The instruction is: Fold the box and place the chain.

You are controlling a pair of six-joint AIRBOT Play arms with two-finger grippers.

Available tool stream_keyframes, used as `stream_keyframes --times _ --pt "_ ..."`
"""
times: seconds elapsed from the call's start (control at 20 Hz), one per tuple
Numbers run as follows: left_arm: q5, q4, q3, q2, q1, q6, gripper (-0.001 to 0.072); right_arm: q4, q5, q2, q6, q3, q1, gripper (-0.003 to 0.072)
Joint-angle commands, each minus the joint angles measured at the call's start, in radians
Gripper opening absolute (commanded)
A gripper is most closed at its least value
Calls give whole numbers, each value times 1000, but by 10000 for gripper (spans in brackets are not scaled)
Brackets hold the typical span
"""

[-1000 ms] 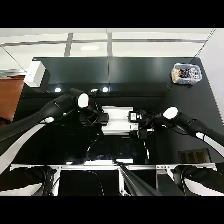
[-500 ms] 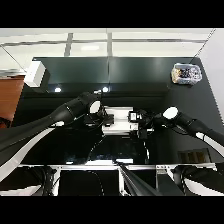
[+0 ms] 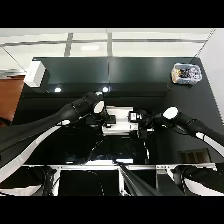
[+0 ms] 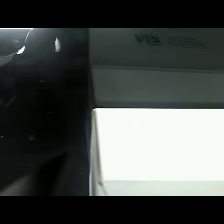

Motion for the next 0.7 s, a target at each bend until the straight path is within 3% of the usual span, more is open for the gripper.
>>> stream_keyframes --times 0.0,0.35,0.45,0.65 --pt "-7 13 7 -5 -8 -4 288 0 0 -1 0 0 1 167" --pt "-8 11 7 -4 -9 -4 268 0 0 -1 0 0 1 167" --pt "-7 0 7 -4 -9 3 60 0 0 -1 0 0 1 167" --pt "-7 -13 7 -4 -9 7 31 0 0 -1 0 0 1 167"
